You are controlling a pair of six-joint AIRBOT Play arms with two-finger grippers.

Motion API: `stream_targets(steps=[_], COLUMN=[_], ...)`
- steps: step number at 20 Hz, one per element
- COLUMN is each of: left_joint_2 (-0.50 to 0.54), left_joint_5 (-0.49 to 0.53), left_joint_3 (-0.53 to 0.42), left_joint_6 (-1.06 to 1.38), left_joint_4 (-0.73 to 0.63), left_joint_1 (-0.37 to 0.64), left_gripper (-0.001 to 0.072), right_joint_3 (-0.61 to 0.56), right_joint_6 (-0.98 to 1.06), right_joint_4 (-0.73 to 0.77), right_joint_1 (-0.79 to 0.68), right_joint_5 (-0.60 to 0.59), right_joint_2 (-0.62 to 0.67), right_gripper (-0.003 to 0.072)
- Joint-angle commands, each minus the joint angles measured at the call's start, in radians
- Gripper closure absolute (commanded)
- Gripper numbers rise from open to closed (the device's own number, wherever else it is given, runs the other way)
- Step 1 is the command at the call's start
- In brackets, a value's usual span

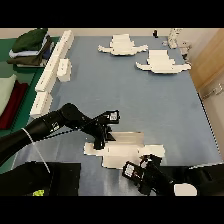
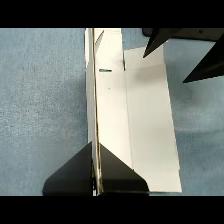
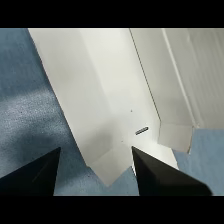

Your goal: Fold the box.

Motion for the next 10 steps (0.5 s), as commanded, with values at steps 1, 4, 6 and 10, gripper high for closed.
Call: stream_targets(steps=[1, 4, 6, 10], left_joint_2=[0.001, 0.001, 0.001, 0.001], left_joint_5=[0.0, 0.0, 0.0, 0.0], left_joint_3=[0.001, 0.001, 0.001, 0.001], left_joint_6=[0.0, 0.0, 0.0, 0.0], left_joint_4=[0.0, 0.0, 0.0, 0.0], left_joint_1=[0.0, 0.0, 0.0, 0.0], left_gripper=[0.0694, 0.0694, 0.0694, 0.0694], right_joint_3=[-0.007, -0.007, -0.006, 0.009], right_joint_6=[0.087, 0.111, 0.111, 0.147], right_joint_4=[-0.07, -0.098, -0.123, -0.188], right_joint_1=[0.04, 0.003, -0.018, -0.023], right_joint_5=[-0.02, -0.031, -0.031, -0.101], right_joint_2=[-0.075, -0.111, -0.111, -0.063], right_gripper=[-0.0018, -0.0018, -0.0018, -0.0027])
